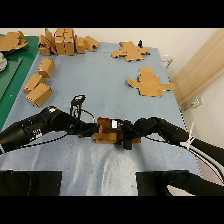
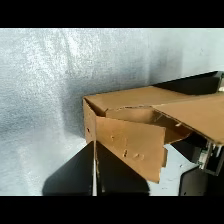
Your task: Fold the box.
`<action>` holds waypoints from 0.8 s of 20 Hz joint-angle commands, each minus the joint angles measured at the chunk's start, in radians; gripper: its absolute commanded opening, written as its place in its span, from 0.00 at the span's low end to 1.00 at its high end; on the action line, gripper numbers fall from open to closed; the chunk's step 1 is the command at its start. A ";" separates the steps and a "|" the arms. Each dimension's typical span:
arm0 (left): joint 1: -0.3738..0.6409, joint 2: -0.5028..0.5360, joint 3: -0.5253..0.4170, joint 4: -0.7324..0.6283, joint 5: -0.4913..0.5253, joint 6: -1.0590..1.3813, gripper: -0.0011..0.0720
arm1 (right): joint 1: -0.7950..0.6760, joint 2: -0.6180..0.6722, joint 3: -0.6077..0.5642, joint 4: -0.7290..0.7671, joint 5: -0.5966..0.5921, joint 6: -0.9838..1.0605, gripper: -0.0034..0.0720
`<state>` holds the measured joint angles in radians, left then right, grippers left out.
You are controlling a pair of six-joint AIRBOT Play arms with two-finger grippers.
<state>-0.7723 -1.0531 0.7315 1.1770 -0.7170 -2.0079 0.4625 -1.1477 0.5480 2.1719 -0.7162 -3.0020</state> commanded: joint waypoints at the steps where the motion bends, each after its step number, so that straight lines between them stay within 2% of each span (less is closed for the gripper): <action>1: -0.001 0.010 0.002 -0.011 0.000 0.025 0.51 | 0.000 0.000 -0.001 0.000 0.000 0.000 0.76; 8: -0.001 0.009 0.002 -0.040 0.005 0.025 0.51 | 0.000 0.000 -0.001 0.000 0.000 0.000 0.76; 10: -0.001 0.002 0.002 -0.044 0.040 0.024 0.51 | 0.001 0.000 -0.001 0.000 0.000 0.000 0.76; 16: -0.001 0.000 0.002 -0.055 0.060 0.032 0.51 | 0.000 0.000 -0.001 0.000 0.000 0.000 0.76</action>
<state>-0.7723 -1.0515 0.7326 1.1248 -0.6704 -1.9823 0.4625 -1.1477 0.5480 2.1719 -0.7162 -3.0020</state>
